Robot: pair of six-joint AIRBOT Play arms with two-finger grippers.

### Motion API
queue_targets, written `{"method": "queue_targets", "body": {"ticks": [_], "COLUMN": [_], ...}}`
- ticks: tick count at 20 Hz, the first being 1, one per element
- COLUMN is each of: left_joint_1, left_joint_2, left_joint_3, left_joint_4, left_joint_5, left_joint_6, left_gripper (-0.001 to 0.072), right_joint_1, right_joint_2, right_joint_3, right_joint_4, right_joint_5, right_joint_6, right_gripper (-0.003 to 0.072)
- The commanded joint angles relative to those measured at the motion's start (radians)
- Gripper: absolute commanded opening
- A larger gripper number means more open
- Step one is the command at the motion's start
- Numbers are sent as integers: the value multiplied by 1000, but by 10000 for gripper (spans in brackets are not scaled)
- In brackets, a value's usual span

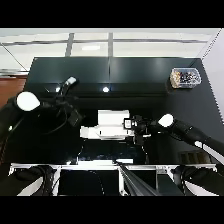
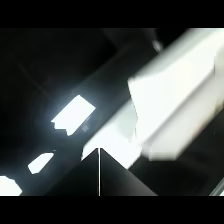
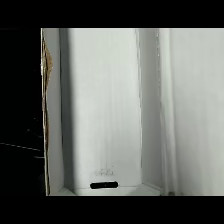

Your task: Fold the box and place the chain.

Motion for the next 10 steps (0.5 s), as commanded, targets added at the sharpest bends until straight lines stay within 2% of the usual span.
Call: {"method": "queue_targets", "body": {"ticks": [1,3,4,6,7,10], "left_joint_1": [7,-24,-45,-89,-98,-108], "left_joint_2": [126,125,121,100,69,-78], "left_joint_3": [-138,-202,-226,-241,-232,-158], "left_joint_4": [15,15,14,9,-23,-113], "left_joint_5": [-57,-42,21,125,130,40], "left_joint_6": [254,423,505,591,646,896], "left_gripper": [68,510,714,711,711,711], "right_joint_1": [0,0,0,0,0,0], "right_joint_2": [0,0,0,0,0,0], "right_joint_3": [0,0,0,0,0,0], "right_joint_4": [0,0,-1,-2,-3,-2], "right_joint_5": [0,0,0,0,1,1], "right_joint_6": [2,2,2,2,2,3], "right_gripper": [16,16,16,16,17,16]}}
